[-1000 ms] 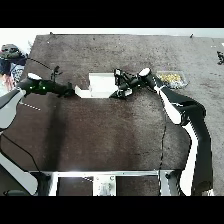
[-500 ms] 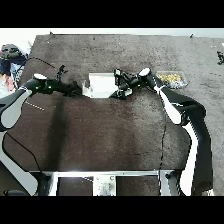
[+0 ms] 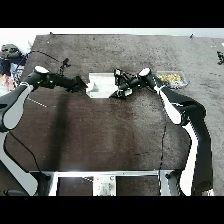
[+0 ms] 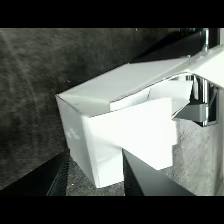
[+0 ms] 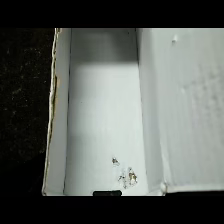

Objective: Fold the box and place the chain.

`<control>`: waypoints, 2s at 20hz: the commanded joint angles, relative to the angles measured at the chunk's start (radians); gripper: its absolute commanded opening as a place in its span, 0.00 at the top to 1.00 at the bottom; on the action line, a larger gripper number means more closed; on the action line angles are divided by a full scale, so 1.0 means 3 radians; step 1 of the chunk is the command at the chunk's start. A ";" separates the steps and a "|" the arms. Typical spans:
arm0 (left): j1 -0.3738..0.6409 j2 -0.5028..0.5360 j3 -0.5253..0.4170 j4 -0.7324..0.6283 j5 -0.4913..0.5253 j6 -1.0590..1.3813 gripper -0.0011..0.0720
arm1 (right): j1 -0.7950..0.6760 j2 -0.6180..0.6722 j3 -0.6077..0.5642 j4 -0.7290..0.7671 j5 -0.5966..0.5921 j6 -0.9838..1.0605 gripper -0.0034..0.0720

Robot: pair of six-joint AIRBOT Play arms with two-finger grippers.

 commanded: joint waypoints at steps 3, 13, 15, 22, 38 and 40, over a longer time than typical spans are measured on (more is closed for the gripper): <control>-0.0132 0.0001 0.0098 0.0149 -0.0001 -0.0254 0.48 | 0.0003 0.0003 0.0000 0.0000 -0.0001 0.0001 0.29; -0.0351 0.0001 0.0286 0.0530 0.0076 -0.0830 0.48 | 0.0003 0.0003 0.0000 0.0000 0.0000 0.0000 0.29; -0.0370 0.0001 0.0286 0.0576 0.0139 -0.0891 0.48 | 0.0003 0.0003 0.0000 0.0000 0.0000 0.0001 0.29; -0.0535 0.0001 0.0360 0.0958 0.0364 -0.1293 0.48 | 0.0003 0.0003 0.0000 0.0000 0.0000 0.0000 0.29; -0.1278 -0.0298 0.1264 0.3375 -0.0202 -0.3271 0.49 | 0.0003 0.0003 0.0000 0.0000 0.0000 0.0001 0.29; -0.1333 -0.0394 0.1427 0.3557 -0.0340 -0.3358 0.50 | 0.0003 0.0003 0.0000 0.0000 0.0000 0.0001 0.29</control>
